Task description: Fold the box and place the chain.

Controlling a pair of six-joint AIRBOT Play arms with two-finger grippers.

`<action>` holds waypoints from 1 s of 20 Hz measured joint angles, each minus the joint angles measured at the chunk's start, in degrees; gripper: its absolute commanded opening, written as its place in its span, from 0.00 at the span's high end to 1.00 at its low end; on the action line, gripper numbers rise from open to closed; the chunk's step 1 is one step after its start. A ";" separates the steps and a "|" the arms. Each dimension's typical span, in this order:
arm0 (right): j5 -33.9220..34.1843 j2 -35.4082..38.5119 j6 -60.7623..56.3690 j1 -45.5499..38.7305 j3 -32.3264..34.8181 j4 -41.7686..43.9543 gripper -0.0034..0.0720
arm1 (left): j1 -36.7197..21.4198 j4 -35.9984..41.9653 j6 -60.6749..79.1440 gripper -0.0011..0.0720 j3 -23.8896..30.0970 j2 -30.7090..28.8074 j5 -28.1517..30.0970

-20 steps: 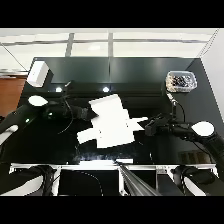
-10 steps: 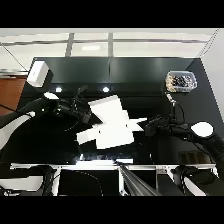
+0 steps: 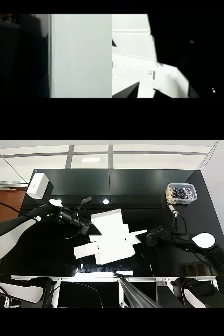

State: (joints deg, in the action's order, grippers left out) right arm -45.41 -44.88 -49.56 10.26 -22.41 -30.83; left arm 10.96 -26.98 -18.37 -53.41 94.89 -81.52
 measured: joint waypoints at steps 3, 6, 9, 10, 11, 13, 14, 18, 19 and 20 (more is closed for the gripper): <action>-6.29 0.00 -1.27 -4.76 -4.37 -8.50 0.03 | 2.82 -3.21 0.68 0.96 -0.68 -2.56 0.09; -10.99 0.00 -1.53 -7.96 -7.98 -17.46 0.03 | 7.82 -5.14 3.89 0.95 -0.15 -8.04 6.47; -11.19 0.00 -1.36 -9.27 -9.60 -23.61 0.03 | 13.27 -8.04 10.64 0.95 2.58 -12.72 16.41; -10.51 0.00 -1.18 -9.40 -9.84 -24.74 0.03 | 14.64 -8.74 12.09 0.95 3.65 -13.53 18.97; -9.81 0.00 -0.76 -9.44 -10.01 -25.38 0.03 | 15.87 -8.85 13.20 0.95 4.96 -14.12 21.51; -9.09 -0.07 2.10 -8.79 -10.12 -26.60 0.03 | 17.51 -8.52 14.82 0.95 7.67 -14.86 25.66; -8.92 -0.07 4.07 -8.09 -10.12 -26.75 0.03 | 18.05 -8.33 15.47 0.95 8.92 -15.06 27.45; -8.41 -0.26 10.99 -3.48 -9.99 -27.45 0.03 | 19.19 -8.13 18.38 0.95 11.78 -15.52 32.30; -8.33 -0.39 12.31 -2.21 -9.94 -27.52 0.03 | 19.30 -8.15 18.73 0.95 12.09 -15.61 32.96; -8.44 -0.57 13.38 -1.07 -9.79 -27.65 0.03 | 19.41 -8.50 19.06 0.95 12.26 -15.61 33.40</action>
